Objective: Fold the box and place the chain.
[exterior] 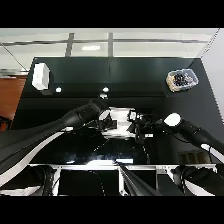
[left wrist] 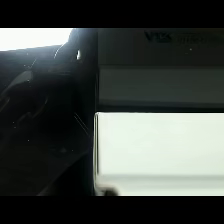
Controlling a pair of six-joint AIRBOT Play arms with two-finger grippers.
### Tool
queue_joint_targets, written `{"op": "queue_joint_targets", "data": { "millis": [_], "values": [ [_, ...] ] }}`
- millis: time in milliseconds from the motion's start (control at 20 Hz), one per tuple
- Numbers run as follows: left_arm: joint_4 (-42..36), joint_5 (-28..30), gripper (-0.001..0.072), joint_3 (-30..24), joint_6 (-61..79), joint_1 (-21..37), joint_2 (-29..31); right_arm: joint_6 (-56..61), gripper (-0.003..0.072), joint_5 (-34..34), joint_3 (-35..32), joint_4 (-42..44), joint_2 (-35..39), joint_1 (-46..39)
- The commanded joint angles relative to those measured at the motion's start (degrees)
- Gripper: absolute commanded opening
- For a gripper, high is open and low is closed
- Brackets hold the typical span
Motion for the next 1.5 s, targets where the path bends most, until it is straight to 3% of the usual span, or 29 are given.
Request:
{"op": "queue_joint_targets", "data": {
  "millis": [0, 50, 100, 150, 200, 250, 350, 400, 450, 500, 650, 750, 850, 1050, 1200, 1450],
  "values": [
    [-0.15, -0.24, 0.0029, 0.00, 0.07, 0.00, -0.04, 0.55, 0.0047, -0.24, 0.00, 0.11, -0.07, 0.11],
    [-0.13, -0.24, 0.0029, 0.00, 0.09, 0.00, -0.04, 0.92, 0.0264, -0.37, 0.00, 0.09, -0.07, 0.11],
    [-0.13, -0.24, 0.0029, 0.00, 0.07, 0.00, -0.04, 1.33, 0.0335, -0.70, 0.00, 0.07, -0.07, 0.11],
    [-0.13, -0.22, 0.0029, 0.00, 0.07, 0.00, -0.04, 1.33, 0.0301, -0.83, 0.00, -0.13, -0.07, 0.09],
    [-0.13, -0.22, 0.0029, 0.00, 0.09, 0.00, -0.04, 1.38, 0.0183, -0.92, 0.00, -0.15, -0.07, 0.09],
    [-0.13, -0.22, 0.0029, 0.02, 0.07, 0.00, -0.04, 1.38, 0.0205, -0.92, 0.00, -0.09, -0.07, 0.09],
    [-0.15, -0.31, 0.0029, 0.02, 0.07, 0.00, -0.09, 1.57, 0.0320, -1.14, 0.00, -0.11, -0.07, 0.09],
    [-0.33, -0.31, 0.0029, 0.00, 0.09, 0.00, -0.09, 1.60, 0.0315, -1.09, 0.00, -0.11, -0.07, 0.09],
    [-1.01, -0.28, 0.0029, 0.02, 0.09, 0.00, -0.15, 1.64, 0.0212, -0.92, 0.00, -0.11, -0.07, 0.09],
    [-1.46, -0.28, 0.0029, 0.02, 0.09, 0.00, -0.31, 2.64, 0.0054, -0.68, 0.00, -0.11, -0.07, 0.09],
    [-1.79, -0.28, 0.0029, 0.02, 0.09, 0.00, -0.59, 17.49, 0.0045, -0.15, 0.85, -2.45, 0.42, -1.18],
    [-1.51, -0.50, 0.0029, 0.02, 0.11, 0.13, -0.59, 34.29, 0.0010, 7.19, 3.89, -10.91, 2.40, -5.22],
    [-1.64, -0.74, 0.0029, 0.02, 0.07, 0.26, -0.59, 48.24, 0.0010, 16.35, 7.43, -20.04, 5.35, -12.31],
    [-1.57, -1.55, 0.0029, 0.02, 0.04, 0.50, -0.59, 70.44, 0.0010, 18.36, 7.19, -27.30, 8.66, -32.44],
    [-1.60, -1.55, 0.0029, 0.02, 0.04, 0.48, -0.59, 78.68, 0.0010, 16.81, 2.14, -25.88, 8.55, -39.74],
    [-1.60, -1.33, 0.0029, 0.02, -0.15, 0.48, -0.59, 74.25, 0.0011, 19.91, -4.70, -15.87, 3.85, -34.80]
  ]
}}
